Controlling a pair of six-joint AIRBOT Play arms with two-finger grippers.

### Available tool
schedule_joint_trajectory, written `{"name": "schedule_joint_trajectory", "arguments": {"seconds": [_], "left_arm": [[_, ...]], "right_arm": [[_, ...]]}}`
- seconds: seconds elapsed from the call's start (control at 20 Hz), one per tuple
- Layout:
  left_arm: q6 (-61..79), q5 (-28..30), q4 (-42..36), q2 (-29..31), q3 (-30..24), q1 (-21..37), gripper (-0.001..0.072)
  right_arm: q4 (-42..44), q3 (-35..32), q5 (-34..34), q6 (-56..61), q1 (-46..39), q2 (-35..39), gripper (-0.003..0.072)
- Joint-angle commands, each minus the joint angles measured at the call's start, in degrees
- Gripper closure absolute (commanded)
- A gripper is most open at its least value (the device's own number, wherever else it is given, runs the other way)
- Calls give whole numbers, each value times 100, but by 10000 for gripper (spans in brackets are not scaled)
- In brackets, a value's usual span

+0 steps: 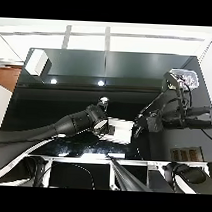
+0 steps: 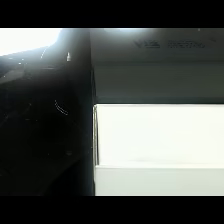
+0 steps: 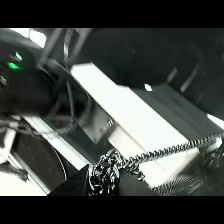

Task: Fold the box and place the chain.

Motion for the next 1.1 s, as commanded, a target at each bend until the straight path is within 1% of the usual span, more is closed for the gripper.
{"name": "schedule_joint_trajectory", "arguments": {"seconds": [0.0, 0.1, 0.2, 0.3, 0.4, 0.5, 0.65, 0.8, 0.9, 1.05], "left_arm": [[2, -7, 2, 0, 0, 4, 677], [2, -4, 2, 0, 0, 4, 676], [2, -4, 2, 0, 0, 4, 677], [2, -4, 2, 0, 0, 4, 677], [2, -4, 2, 0, 0, 4, 677], [2, -4, 4, 0, 0, 4, 677], [2, -7, 2, 0, 0, 4, 677], [2, -4, 2, 0, 0, 4, 677], [2, -7, 2, 0, 0, 4, 677], [2, -4, 2, 0, 0, 4, 677]], "right_arm": [[-131, -28, 321, 125, 155, 2, 646], [92, -79, 55, 125, 455, 0, 646], [393, -168, -433, 125, 732, -4, 646], [586, -258, -813, 127, 822, -11, 646], [601, -264, -942, 144, 820, -55, 646], [586, -332, -927, 151, 822, -120, 646], [616, -789, -951, 208, 822, -144, 646], [619, -1193, -1185, 208, 822, -146, 646], [623, -1342, -1366, 210, 822, -149, 646], [603, -1403, -1405, 210, 822, -162, 645]]}}
